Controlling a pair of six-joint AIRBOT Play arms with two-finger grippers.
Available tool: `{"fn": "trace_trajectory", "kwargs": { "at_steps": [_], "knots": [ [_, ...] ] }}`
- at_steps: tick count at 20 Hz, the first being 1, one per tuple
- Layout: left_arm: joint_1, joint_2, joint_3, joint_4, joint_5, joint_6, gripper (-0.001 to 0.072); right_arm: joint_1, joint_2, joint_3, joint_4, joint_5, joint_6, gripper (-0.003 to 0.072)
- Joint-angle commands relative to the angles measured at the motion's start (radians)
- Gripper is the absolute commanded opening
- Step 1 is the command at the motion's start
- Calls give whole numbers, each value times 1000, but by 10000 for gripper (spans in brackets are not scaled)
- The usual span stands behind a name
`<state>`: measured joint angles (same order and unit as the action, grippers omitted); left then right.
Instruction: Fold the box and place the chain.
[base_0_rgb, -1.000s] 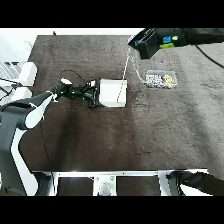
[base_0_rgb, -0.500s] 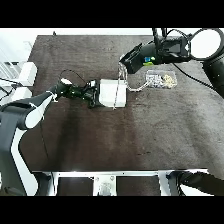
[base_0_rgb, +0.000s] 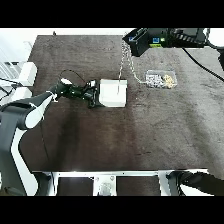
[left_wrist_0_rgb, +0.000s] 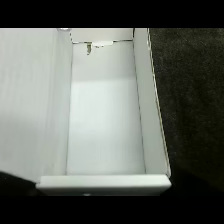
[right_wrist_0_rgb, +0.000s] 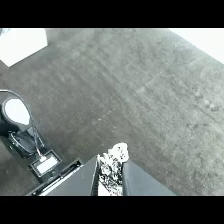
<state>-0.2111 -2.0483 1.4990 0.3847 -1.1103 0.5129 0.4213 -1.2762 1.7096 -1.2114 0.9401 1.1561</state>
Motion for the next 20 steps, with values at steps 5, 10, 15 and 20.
{"fn": "trace_trajectory", "kwargs": {
  "at_steps": [5, 10, 15, 20],
  "knots": [
    [0, 0, 0, 0, 0, 0, 347, 1, -1, -110, 20, 2, 18, 5],
    [0, 0, 0, 0, 0, 0, 347, 1, -23, -329, 131, -91, 12, 3],
    [0, 0, 0, 0, 0, 0, 347, 1, -111, -476, 151, -227, 13, 3],
    [0, 0, 0, 0, 0, 0, 347, 1, -207, -475, 158, -267, 10, 3]
  ]
}}
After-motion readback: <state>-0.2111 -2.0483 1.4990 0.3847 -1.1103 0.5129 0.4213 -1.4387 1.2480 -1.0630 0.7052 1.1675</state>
